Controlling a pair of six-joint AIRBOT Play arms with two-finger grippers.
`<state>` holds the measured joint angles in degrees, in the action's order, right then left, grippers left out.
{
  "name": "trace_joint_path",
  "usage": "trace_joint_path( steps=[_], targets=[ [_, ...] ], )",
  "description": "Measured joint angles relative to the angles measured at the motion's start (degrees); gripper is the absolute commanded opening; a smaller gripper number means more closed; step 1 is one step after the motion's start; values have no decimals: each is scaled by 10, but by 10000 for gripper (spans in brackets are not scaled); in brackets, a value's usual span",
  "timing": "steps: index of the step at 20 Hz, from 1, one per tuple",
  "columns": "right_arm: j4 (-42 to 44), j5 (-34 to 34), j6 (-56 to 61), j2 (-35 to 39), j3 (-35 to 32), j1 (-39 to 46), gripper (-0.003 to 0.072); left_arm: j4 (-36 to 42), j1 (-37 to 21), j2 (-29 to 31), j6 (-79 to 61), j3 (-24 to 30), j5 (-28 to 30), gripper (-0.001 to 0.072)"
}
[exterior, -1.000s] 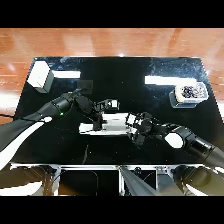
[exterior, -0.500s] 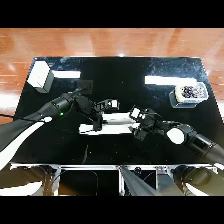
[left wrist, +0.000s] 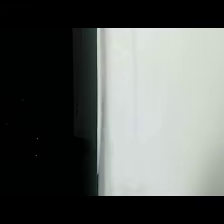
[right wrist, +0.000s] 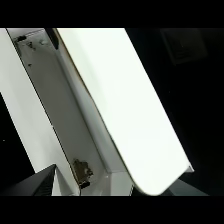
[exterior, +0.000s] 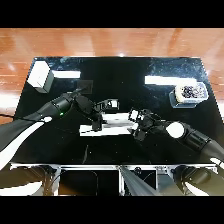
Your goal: Fold the box and place the chain.
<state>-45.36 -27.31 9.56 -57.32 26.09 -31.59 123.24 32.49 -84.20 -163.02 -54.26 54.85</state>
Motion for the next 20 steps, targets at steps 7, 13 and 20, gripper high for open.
trace_joint_path(
  steps=[7,13,20],
  targets=[
    [66,-36,-107,-45,2,11,720,0,0,0,0,0,5,21],
    [77,-51,-145,-80,2,12,720,0,0,0,0,0,6,21],
    [86,-56,-157,-89,2,12,720,0,0,0,0,0,4,20]
  ],
)
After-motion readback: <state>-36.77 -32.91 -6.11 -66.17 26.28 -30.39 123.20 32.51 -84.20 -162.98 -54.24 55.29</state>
